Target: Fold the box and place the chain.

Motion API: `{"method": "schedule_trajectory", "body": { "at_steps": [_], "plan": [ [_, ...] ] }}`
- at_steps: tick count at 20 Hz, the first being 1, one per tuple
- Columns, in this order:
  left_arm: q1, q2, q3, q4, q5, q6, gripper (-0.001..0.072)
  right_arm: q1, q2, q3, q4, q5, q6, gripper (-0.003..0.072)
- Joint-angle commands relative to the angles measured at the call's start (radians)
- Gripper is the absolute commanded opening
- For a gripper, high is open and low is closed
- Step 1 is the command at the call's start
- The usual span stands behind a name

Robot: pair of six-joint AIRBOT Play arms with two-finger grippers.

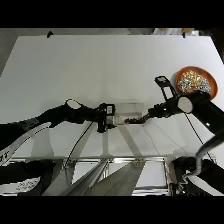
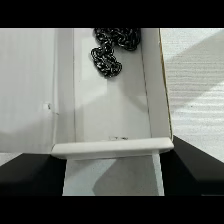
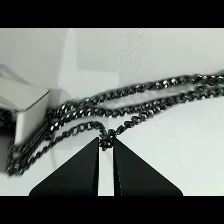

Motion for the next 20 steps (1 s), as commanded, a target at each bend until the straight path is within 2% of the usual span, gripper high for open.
{"method": "schedule_trajectory", "body": {
  "at_steps": [1, 6, 10, 12, 15, 20],
  "plan": [
    [0.000, 0.001, 0.000, 0.000, 0.000, 0.000, 0.0394, 0.001, 0.192, 0.001, -0.014, 0.083, -0.001, 0.0011],
    [0.000, 0.001, 0.000, 0.000, 0.000, 0.000, 0.0394, 0.005, 0.403, 0.047, 0.143, 0.106, -0.049, 0.0011],
    [-0.001, 0.001, 0.000, 0.000, 0.000, 0.000, 0.0394, 0.074, 0.406, 0.193, 0.154, 0.153, -0.048, 0.0011],
    [0.000, 0.001, 0.000, 0.000, 0.000, 0.000, 0.0394, 0.125, 0.381, 0.233, 0.187, 0.143, -0.049, 0.0011],
    [0.000, 0.001, 0.000, 0.000, 0.000, 0.000, 0.0394, 0.207, 0.319, 0.236, 0.230, 0.071, -0.049, 0.0011],
    [-0.001, 0.001, 0.000, 0.000, 0.000, 0.000, 0.0394, 0.310, 0.118, 0.236, 0.216, 0.042, -0.050, 0.0011]
  ]
}}
